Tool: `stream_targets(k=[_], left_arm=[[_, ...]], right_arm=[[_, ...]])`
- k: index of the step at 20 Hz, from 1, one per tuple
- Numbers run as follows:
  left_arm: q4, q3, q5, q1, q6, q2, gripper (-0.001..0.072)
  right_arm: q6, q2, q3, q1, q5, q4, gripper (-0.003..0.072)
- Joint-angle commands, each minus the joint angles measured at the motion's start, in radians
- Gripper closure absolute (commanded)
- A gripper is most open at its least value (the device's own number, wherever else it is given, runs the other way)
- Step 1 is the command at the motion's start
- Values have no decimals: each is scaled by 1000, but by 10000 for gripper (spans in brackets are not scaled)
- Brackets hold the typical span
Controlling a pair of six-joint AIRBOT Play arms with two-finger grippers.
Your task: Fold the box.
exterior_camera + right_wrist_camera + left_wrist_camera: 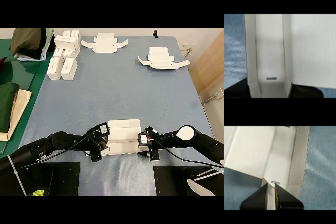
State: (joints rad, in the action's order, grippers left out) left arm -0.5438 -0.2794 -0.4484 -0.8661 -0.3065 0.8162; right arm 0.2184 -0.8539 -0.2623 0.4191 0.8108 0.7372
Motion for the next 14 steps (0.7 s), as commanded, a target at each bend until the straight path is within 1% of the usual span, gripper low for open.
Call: stream_targets(k=[1, 2, 3, 4, 6, 9, 11, 13, 14], left_arm=[[-10, 0, -16, 0, -1, 0, 581], [-43, 0, -21, 7, -1, -4, 491], [-93, 0, -44, 23, -2, -17, 251], [-146, 0, -75, 46, -4, -36, 207], [-270, 0, -149, 98, -33, -92, 207], [-456, 0, -172, 183, -169, -181, 207], [-460, 0, -221, 222, -184, -222, 208], [-451, 0, -296, 209, -183, -236, 208], [-442, 2, -315, 191, -183, -235, 208]], right_arm=[[0, 0, -1, 1, 1, -1, 226], [0, 0, -1, 1, 0, 0, 226], [0, -1, -1, 1, 0, -1, 226], [0, 0, -1, 1, 0, -1, 226], [0, -1, -1, 1, 0, -1, 226], [0, 0, -1, 1, 0, 0, 226], [0, 0, -1, 1, 0, 0, 226], [0, 0, -1, 1, 0, -1, 226], [0, 0, -1, 1, 0, -1, 226]])
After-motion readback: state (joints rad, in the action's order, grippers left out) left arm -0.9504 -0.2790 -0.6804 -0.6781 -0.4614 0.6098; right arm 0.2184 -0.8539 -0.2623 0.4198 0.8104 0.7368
